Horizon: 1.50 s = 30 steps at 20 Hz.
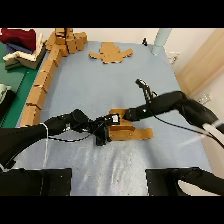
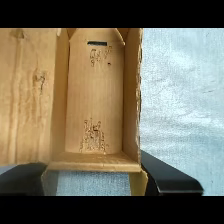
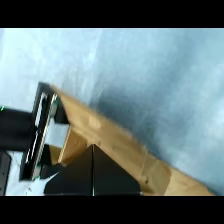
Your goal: Fold the box.
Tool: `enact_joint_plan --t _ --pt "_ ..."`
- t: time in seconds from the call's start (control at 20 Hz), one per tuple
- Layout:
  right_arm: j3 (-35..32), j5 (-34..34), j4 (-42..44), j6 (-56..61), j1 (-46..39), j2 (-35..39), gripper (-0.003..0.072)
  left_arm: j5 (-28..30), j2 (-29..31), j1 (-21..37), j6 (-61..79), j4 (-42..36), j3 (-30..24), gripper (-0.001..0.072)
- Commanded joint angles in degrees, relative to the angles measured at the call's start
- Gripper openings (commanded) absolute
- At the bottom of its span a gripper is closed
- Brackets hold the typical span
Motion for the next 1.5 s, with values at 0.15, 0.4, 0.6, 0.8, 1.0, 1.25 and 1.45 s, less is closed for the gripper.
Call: enact_joint_plan --t 0.15,0.4,0.6,0.8,1.0,1.25,1.45 --pt "5.49 -4.55 0.87 -4.09 -0.50 -16.35 0.0003 0.02 0.02 0.02 0.00 0.00 0.07 0.0374" --pt "5.49 -2.97 0.66 -6.01 2.78 -18.49 0.0003 0.04 0.02 0.02 0.00 0.00 0.07 0.0374" --pt "5.60 -1.22 0.61 -6.71 3.30 -18.03 0.0003 0.04 0.02 0.02 0.00 0.00 0.07 0.0374" --pt "5.62 1.75 -0.92 -7.41 2.97 -15.06 0.0003 0.02 0.02 0.02 0.00 0.02 0.07 0.0374" --pt "5.57 2.43 -8.85 -7.04 2.69 -7.56 0.0003 0.02 0.02 0.02 0.00 0.00 0.07 0.0374" --pt "-2.03 -1.14 -12.92 -8.57 3.04 7.45 0.0002 0.02 0.02 0.02 0.00 0.00 0.07 0.0374" --pt "-14.38 -7.89 -12.83 -21.00 4.87 20.70 0.0035 0.02 0.02 0.02 0.00 0.02 0.07 0.0374"
